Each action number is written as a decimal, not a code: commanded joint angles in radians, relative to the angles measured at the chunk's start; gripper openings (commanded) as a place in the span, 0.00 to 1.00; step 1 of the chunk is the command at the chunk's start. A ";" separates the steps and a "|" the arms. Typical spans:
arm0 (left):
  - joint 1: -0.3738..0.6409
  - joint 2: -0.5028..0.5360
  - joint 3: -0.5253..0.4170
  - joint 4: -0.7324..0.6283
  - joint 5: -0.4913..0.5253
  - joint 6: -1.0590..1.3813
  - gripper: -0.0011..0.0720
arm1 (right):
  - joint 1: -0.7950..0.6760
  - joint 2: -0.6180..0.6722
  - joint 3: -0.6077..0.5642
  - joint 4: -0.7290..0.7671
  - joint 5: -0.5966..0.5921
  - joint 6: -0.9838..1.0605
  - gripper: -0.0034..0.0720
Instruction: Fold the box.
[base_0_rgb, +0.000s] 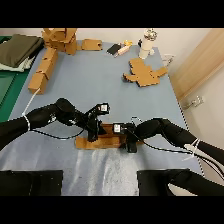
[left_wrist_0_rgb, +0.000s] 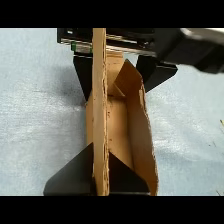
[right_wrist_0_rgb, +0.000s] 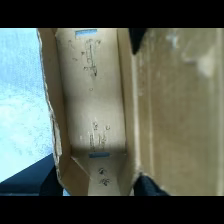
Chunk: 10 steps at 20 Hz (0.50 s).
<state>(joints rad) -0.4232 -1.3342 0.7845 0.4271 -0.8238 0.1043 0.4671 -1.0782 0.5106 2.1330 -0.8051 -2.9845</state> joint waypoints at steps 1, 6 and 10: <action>0.000 -0.001 0.000 0.000 0.003 0.000 0.03 | 0.001 -0.001 -0.001 0.001 -0.016 0.000 0.72; 0.001 -0.001 0.000 0.000 0.003 0.000 0.03 | 0.001 -0.001 -0.001 0.003 -0.015 0.000 0.72; 0.000 -0.001 0.000 -0.027 0.009 0.000 0.03 | 0.001 -0.001 -0.001 0.003 -0.016 0.000 0.72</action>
<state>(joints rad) -0.4232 -1.3346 0.7845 0.4168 -0.8181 0.1043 0.4671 -1.0782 0.5106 2.1353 -0.8185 -2.9845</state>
